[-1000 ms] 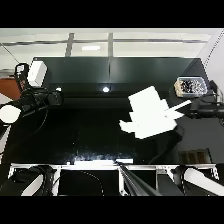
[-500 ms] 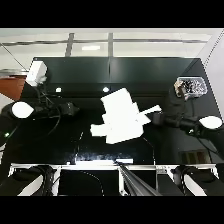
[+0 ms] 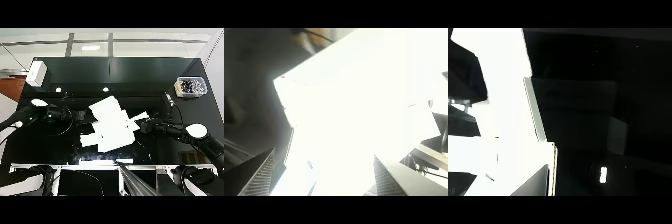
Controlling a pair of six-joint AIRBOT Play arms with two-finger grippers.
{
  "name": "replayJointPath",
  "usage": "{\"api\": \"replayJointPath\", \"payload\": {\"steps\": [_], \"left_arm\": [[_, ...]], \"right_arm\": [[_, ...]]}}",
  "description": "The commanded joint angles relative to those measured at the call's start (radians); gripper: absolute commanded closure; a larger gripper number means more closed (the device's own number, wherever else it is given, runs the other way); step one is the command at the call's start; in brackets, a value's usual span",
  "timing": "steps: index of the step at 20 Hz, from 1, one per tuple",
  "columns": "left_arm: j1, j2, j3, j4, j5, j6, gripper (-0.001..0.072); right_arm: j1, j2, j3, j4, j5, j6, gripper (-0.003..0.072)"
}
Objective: Fold the box and place the chain.
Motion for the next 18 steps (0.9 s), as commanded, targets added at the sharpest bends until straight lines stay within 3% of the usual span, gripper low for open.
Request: {"api": "replayJointPath", "payload": {"steps": [1, 11, 15, 16, 18], "left_arm": [[-0.008, -0.084, 0.000, -0.093, -0.045, 0.123, 0.0020], [-0.073, -0.110, 0.044, -0.117, -0.054, 0.236, 0.0017], [-0.074, -0.110, 0.052, -0.090, -0.124, 0.339, 0.0019], [-0.076, -0.110, 0.052, -0.079, -0.132, 0.350, 0.0041], [-0.081, -0.110, 0.052, -0.080, -0.135, 0.404, 0.0177]], "right_arm": [[0.012, 0.002, -0.002, 0.001, -0.012, 0.006, 0.0643], [0.012, 0.002, -0.002, 0.000, -0.013, 0.006, 0.0643], [0.012, 0.002, -0.002, 0.000, -0.013, 0.006, 0.0643], [0.012, 0.002, -0.002, -0.001, -0.013, 0.006, 0.0643], [0.012, 0.002, -0.002, -0.003, -0.014, 0.005, 0.0643]]}}
